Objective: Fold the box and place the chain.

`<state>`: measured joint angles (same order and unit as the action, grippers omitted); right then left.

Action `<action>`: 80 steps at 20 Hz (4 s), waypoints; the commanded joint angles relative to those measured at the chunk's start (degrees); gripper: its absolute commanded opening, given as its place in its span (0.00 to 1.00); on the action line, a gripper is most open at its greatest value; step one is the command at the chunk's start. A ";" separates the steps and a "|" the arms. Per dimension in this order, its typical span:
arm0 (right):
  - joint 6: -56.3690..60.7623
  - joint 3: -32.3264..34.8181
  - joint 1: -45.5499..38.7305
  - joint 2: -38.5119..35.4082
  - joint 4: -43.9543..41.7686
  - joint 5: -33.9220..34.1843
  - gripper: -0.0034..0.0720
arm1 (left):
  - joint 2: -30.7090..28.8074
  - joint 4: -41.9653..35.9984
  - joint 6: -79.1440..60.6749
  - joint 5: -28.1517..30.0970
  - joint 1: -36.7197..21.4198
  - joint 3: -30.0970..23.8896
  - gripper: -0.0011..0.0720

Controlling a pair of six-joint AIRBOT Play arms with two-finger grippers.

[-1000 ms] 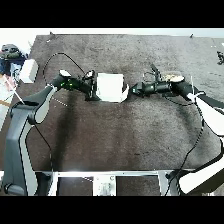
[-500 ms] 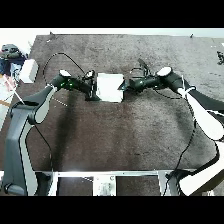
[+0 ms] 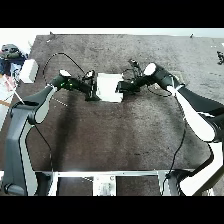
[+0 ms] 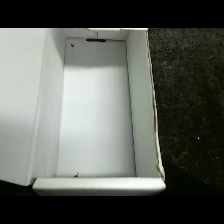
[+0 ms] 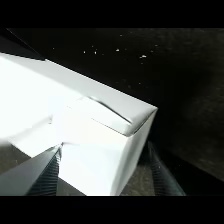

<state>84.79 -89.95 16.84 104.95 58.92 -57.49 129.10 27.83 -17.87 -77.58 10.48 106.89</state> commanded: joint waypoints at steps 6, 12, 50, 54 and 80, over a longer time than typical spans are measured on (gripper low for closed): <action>15.06 -7.21 5.05 5.18 18.38 -4.74 0.74 | 0.02 0.00 0.02 0.02 -0.07 0.00 0.73; 23.41 -7.56 5.25 5.18 22.97 -5.05 0.59 | 0.02 0.00 0.00 0.04 -0.07 0.00 0.73; 36.79 -15.39 13.07 10.14 37.31 -8.50 0.06 | 0.02 0.00 0.02 0.02 -0.07 0.00 0.73; 36.79 -15.39 13.07 10.05 37.29 -8.50 0.07 | 0.02 0.00 0.02 0.02 -0.07 0.00 0.73; 12.48 -15.37 -19.26 -2.32 36.52 -9.20 0.42 | 0.02 0.02 0.02 0.02 -0.07 0.00 0.73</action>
<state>99.02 -105.30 2.59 100.31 96.01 -66.83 129.08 27.83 -17.82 -77.56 10.44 106.89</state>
